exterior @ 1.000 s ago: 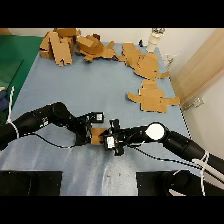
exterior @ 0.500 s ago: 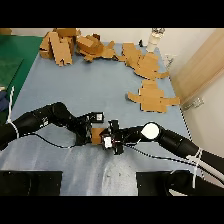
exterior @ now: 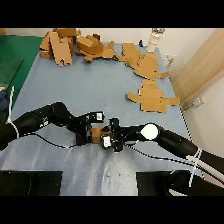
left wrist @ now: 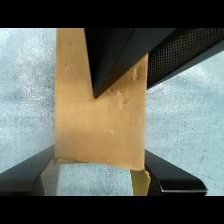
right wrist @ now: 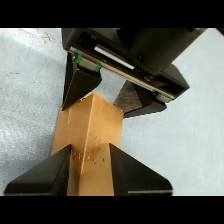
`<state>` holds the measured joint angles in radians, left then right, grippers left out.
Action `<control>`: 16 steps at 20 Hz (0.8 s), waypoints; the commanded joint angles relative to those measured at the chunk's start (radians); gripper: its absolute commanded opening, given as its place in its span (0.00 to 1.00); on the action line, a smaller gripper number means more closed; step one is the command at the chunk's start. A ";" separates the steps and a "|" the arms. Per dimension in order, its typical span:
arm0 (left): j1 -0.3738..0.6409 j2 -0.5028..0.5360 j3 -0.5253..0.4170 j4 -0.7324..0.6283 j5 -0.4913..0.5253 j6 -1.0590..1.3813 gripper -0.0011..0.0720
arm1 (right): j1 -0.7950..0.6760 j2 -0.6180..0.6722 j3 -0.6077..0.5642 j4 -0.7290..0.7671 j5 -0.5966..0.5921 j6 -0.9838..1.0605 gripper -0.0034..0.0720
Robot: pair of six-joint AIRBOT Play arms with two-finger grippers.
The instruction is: Fold the box.
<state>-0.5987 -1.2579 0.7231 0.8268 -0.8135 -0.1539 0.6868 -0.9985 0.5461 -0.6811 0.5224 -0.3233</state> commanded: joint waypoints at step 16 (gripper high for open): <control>0.000 0.001 0.000 0.003 -0.002 0.004 0.65 | 0.001 0.005 0.001 0.004 0.071 0.020 0.25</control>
<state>-0.5987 -1.2579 0.7231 0.8295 -0.8150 -0.1486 0.6868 -0.9848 0.5476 -0.6746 0.5766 -0.3061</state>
